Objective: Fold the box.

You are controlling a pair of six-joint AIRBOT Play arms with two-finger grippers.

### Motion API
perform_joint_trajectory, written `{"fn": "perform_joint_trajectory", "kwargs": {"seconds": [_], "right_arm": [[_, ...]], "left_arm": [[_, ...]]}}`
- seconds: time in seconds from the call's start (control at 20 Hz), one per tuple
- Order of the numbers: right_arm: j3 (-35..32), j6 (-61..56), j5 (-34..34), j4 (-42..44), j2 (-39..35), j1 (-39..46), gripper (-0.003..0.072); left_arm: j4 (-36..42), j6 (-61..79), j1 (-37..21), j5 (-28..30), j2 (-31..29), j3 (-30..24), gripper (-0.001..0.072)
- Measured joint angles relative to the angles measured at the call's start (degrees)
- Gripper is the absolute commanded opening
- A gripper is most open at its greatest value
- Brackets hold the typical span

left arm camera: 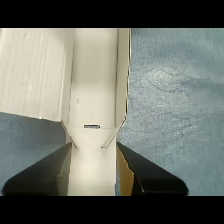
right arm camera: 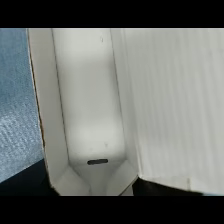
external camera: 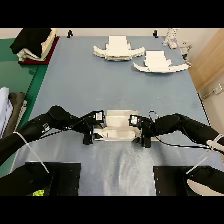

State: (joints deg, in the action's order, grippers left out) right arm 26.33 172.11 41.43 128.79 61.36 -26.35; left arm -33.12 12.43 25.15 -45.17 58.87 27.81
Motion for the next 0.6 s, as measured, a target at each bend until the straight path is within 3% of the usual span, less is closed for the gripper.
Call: {"fn": "perform_joint_trajectory", "kwargs": {"seconds": [0.05,0.15,0.2,0.6], "right_arm": [[0.0,0.0,0.0,0.0,0.0,0.0,0.0522],[0.0,0.0,0.0,0.0,0.0,0.0,0.0522],[0.0,0.0,0.0,0.0,0.0,0.0,0.0522],[0.0,0.0,0.0,0.0,0.0,0.0,0.0522]], "left_arm": [[1.0,1.3,0.5,0.7,0.8,-0.1,0.0213],[2.0,3.0,1.5,2.4,1.9,-0.2,0.0052],[2.5,3.5,2.0,3.2,2.4,-0.2,0.0017],[6.1,5.8,5.3,7.9,4.0,-0.3,0.0017]]}}
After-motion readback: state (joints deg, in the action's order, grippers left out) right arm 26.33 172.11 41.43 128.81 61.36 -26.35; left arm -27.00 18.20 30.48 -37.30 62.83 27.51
